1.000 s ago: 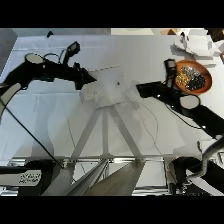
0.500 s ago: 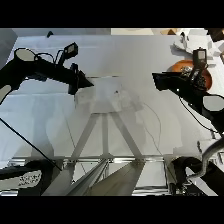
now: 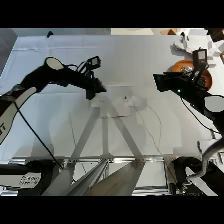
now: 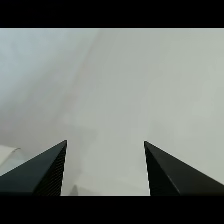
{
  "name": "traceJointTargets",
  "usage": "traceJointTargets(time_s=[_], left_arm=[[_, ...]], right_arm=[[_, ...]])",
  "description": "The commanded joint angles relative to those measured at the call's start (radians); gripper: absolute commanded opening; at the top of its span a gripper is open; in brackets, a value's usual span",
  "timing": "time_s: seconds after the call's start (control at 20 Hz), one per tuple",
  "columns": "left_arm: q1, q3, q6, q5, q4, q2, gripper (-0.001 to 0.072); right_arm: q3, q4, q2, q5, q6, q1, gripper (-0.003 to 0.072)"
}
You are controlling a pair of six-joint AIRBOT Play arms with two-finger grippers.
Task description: Fold the box and place the chain.
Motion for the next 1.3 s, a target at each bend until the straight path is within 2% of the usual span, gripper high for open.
traceJointTargets(time_s=[0.0,0.15,0.3,0.65,0.8,1.25], left_arm=[[-0.037,0.000,0.064,0.072,-0.058,-0.060,0.0002],[-0.039,0.000,0.070,0.037,-0.096,-0.091,0.0004],[-0.037,0.000,0.215,-0.056,-0.168,-0.105,0.0004],[-0.038,-0.002,0.235,-0.062,-0.161,-0.156,0.0003],[-0.039,-0.002,0.240,-0.049,-0.200,-0.183,0.0003],[-0.040,-0.002,0.333,-0.025,-0.230,-0.189,0.0003]], right_arm=[[0.001,-0.051,0.001,-0.002,0.000,0.000,0.0528],[0.001,-0.097,0.001,-0.002,0.000,0.000,0.0527],[0.001,-0.100,0.001,-0.002,0.000,0.000,0.0527],[0.001,-0.100,0.001,-0.002,0.000,0.000,0.0527],[0.001,-0.100,0.001,-0.002,0.000,0.000,0.0527],[0.001,-0.100,0.000,-0.002,0.000,0.000,0.0527]])
